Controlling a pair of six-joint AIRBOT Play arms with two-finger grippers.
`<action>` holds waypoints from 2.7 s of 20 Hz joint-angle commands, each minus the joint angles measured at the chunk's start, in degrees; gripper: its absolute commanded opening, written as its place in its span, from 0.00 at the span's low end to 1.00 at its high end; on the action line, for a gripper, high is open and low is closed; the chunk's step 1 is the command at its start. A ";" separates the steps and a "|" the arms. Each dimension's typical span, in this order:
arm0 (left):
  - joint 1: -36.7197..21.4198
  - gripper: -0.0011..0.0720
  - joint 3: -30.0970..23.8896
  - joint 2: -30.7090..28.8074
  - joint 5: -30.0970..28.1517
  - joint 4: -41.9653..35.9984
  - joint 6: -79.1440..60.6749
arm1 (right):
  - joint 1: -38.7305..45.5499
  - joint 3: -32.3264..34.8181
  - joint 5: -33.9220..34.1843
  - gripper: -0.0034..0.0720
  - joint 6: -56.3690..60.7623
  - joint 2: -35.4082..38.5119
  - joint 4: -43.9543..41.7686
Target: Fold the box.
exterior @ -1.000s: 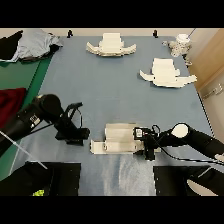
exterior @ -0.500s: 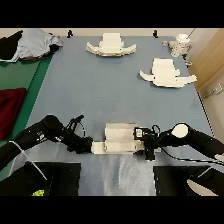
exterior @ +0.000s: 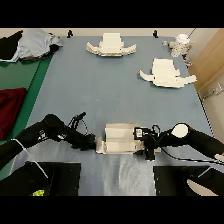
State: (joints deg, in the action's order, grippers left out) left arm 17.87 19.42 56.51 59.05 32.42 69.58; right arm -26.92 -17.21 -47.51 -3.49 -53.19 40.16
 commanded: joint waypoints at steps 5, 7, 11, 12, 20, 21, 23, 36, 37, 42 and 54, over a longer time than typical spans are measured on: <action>-0.09 0.49 3.43 -0.15 2.05 -1.62 -1.18 | 0.02 -0.04 0.00 0.74 0.00 0.04 -0.02; -0.09 0.50 3.43 -0.15 2.12 -1.60 -1.16 | 0.02 -0.04 0.00 0.75 0.00 0.04 -0.02; -0.09 0.50 3.45 -0.17 2.43 -1.68 -1.03 | 0.02 -0.04 0.00 0.75 0.00 0.04 -0.04; -0.09 0.50 3.65 -0.15 3.17 -1.75 -1.03 | 0.02 -0.04 0.00 0.75 0.00 0.04 -0.02; 0.00 0.50 3.96 -0.15 4.04 -5.31 -2.21 | 0.02 -0.04 0.00 0.74 0.00 0.04 -0.04; 0.02 0.50 3.93 -0.15 3.74 -6.71 -3.30 | 0.02 -0.04 0.00 0.74 0.00 0.04 -0.04; 0.02 0.50 3.91 -0.13 2.75 -7.72 -4.04 | 0.02 -0.04 0.00 0.75 0.00 0.04 -0.02; 13.44 0.41 7.26 -0.04 -9.55 1.22 6.84 | 0.02 -0.04 0.00 0.75 0.00 0.04 -0.02; 15.37 0.41 8.63 -0.04 -10.21 6.56 12.00 | 0.02 -0.04 0.00 0.74 0.00 0.04 -0.02; 22.77 0.41 14.93 -0.02 -8.83 25.22 30.86 | 0.02 -0.04 0.00 0.75 0.00 0.04 -0.02; 36.24 0.41 21.53 3.43 -3.93 40.92 57.57 | 0.02 -0.04 0.00 0.74 0.00 0.04 -0.02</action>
State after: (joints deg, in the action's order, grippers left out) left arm 51.81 39.33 58.13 53.98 70.63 122.06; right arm -26.92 -17.21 -47.48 -3.51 -53.19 40.10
